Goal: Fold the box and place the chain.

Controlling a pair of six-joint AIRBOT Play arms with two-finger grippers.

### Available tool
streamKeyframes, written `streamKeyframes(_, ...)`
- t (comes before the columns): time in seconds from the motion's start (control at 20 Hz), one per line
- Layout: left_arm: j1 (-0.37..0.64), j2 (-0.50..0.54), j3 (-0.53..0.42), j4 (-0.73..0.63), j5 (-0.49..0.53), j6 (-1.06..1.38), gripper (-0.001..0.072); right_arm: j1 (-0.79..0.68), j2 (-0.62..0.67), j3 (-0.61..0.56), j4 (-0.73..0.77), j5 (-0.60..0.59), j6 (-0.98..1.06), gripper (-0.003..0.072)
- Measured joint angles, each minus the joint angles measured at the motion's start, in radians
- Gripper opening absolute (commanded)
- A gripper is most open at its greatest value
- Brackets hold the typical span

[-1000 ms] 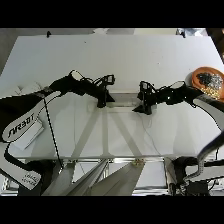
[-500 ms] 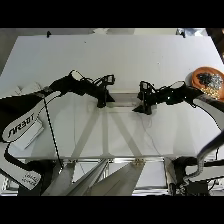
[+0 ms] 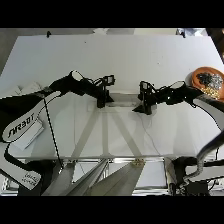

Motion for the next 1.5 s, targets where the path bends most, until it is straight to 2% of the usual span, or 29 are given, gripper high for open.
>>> streamKeyframes(0.1,0.0,0.0,0.0,-0.001,0.0,0.0,0.0427,0.0,0.0,0.0,-0.001,0.0,0.0,0.0398)
streamKeyframes(0.15,0.0,0.0,0.0,-0.001,-0.001,0.0,0.0467,0.0,0.0,0.0,0.0,0.0,0.0,0.0398)
streamKeyframes(0.45,0.026,0.056,0.0,0.023,-0.019,0.0,0.0467,0.0,0.0,0.0,0.0,0.0,0.0,0.0398)
streamKeyframes(0.65,0.08,0.152,0.0,0.129,-0.039,-0.034,0.0464,0.0,0.0,0.0,0.0,-0.001,0.0,0.0398)
streamKeyframes(0.7,0.096,0.177,0.0,0.169,-0.06,-0.068,0.0409,0.0,0.0,0.0,0.0,-0.001,0.0,0.0398)
streamKeyframes(0.75,0.109,0.2,0.0,0.206,-0.091,-0.11,0.017,0.0,0.0,0.0,0.0,-0.001,0.0,0.0398)
streamKeyframes(0.8,0.119,0.219,0.0,0.241,-0.135,-0.152,0.0027,0.0,0.0,0.0,0.0,-0.001,0.0,0.0398)
streamKeyframes(1.0,0.11,0.279,-0.017,0.298,-0.312,-0.229,0.0012,0.0,0.0,0.0,0.0,-0.001,0.0,0.0398)
streamKeyframes(1.2,0.018,0.282,-0.03,0.253,-0.365,-0.233,0.0011,0.0,0.0,0.0,0.0,-0.001,0.0,0.0398)
streamKeyframes(1.35,-0.043,0.279,-0.032,0.13,-0.277,-0.185,0.001,0.0,0.0,0.0,0.0,-0.001,0.0,0.0398)
streamKeyframes(1.5,-0.071,0.273,-0.034,-0.046,-0.069,-0.164,0.001,0.0,0.0,0.0,0.0,-0.001,0.0,0.0398)
